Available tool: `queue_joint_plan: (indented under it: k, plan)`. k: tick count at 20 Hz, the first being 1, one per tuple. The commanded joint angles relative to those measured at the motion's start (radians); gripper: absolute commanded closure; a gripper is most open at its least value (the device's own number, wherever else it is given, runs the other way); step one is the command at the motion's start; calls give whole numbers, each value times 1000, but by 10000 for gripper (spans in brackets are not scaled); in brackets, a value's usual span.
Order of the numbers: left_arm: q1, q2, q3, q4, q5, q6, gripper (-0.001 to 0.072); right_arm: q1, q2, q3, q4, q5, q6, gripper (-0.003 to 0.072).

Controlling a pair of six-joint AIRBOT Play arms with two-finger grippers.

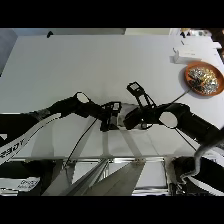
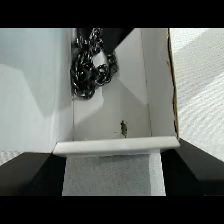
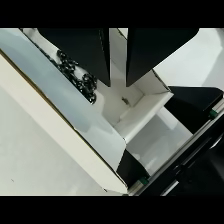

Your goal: Fold the box and place the chain.

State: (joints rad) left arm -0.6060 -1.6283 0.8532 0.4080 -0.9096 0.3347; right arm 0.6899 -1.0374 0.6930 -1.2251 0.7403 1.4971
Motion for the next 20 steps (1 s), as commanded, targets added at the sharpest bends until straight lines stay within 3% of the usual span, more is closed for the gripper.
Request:
queue_joint_plan:
  k: [1, 5, 8, 12, 15, 16, 20]
  plan:
    - [0, 1, 0, 0, 0, 0, 537, 7, -10, 57, -38, 109, 25, 564]
    - [0, 1, 0, 0, 0, 0, 537, -46, 34, 220, -177, 341, 25, 569]
    - [0, 0, 0, 0, 0, 0, 537, -181, 86, 306, -301, 476, 31, 587]
    - [0, 1, 0, 0, 0, 0, 537, -449, 65, 306, -368, 449, 71, 576]
    - [0, 1, 0, 0, 0, 0, 537, -634, -36, 306, -367, 403, 71, 378]
    - [0, 1, 0, 0, 0, 0, 537, -684, -81, 306, -367, 391, 71, 343]
    - [0, 1, 0, 0, 0, 0, 537, -808, -246, 306, -367, 346, 72, 343]
